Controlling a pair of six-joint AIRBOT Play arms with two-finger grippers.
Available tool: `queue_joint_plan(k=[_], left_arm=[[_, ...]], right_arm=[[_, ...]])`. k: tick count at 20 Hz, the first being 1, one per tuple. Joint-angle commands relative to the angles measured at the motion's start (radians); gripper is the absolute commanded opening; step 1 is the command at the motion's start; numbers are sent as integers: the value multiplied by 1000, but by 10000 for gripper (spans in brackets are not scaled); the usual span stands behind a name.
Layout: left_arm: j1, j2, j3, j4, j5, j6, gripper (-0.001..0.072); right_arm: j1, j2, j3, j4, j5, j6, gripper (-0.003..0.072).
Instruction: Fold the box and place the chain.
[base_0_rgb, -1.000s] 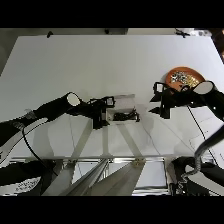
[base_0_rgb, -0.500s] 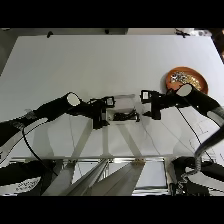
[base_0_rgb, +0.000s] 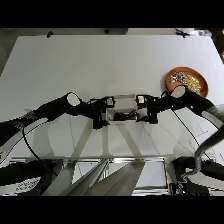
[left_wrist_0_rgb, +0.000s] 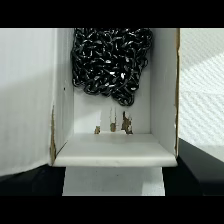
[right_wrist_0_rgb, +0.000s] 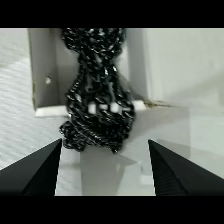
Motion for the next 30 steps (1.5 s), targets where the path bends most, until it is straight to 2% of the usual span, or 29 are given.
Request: queue_joint_plan(k=[1,2,8,10,12,13,15,17,22,26,30], left_arm=[[0,0,0,0,0,0,392],[0,0,0,0,0,0,392],[0,0,0,0,0,0,392],[0,0,0,0,0,0,392],[0,0,0,0,0,0,392],[0,0,0,0,0,0,392],[0,0,0,0,0,0,392],[0,0,0,0,0,0,392],[0,0,0,0,0,0,392],[0,0,0,0,0,0,392],[0,0,0,0,0,0,392]], right_arm=[[8,-2,0,0,37,23,573],[8,-5,-1,3,38,44,542],[8,-29,-1,27,32,90,523],[8,-32,-1,27,30,90,417],[8,-34,-1,27,27,90,379],[8,-34,-1,27,26,90,322],[8,-34,-1,27,29,90,134],[8,-34,-1,27,30,90,10],[8,21,-1,19,26,97,10],[8,163,-1,-47,-52,246,9],[8,334,-1,-51,-48,275,9]])
